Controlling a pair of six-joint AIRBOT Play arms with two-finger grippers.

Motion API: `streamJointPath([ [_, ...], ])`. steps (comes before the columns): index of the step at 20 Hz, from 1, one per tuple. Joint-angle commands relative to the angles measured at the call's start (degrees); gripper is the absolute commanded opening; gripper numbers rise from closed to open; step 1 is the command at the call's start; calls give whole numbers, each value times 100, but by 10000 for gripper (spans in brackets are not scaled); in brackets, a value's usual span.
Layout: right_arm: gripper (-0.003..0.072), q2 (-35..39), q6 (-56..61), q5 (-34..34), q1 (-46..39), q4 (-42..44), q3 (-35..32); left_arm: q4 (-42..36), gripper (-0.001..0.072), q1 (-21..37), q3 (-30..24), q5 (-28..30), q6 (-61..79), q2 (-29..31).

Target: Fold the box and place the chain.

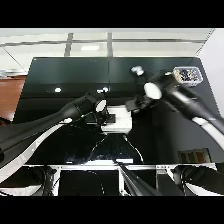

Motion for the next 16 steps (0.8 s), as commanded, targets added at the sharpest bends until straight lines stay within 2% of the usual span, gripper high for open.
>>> streamJointPath([
  [1, 334, 833, -162, -505, -498, -1510, 52, 4, 30, 2, 4, -11, -4, -2],
  [3, 344, 896, -173, -1209, -1191, -1685, 37, 4, 30, 2, 4, -9, -4, -2],
  [4, 591, 822, -170, -1641, -1639, -1692, -28, 2, 30, 2, 4, -2, -4, -2],
  [5, 720, 691, -179, -2020, -2070, -1694, -105, 2, 30, 2, 4, -2, -4, -2],
  [8, 720, -116, -160, -2924, -3383, -1368, -140, 2, 29, 2, 4, -2, -4, -2],
  [10, 720, -695, -122, -3359, -4116, -468, 39, 2, 30, 2, 4, -7, -4, -2],
  [13, 720, -1469, -120, -3484, -4765, 1220, 476, 4, 29, 2, 4, 17, -4, -2],
  [16, 720, -2162, 63, -3027, -4968, 1604, 1097, 2, 30, 2, 4, 9, -4, -2],
])
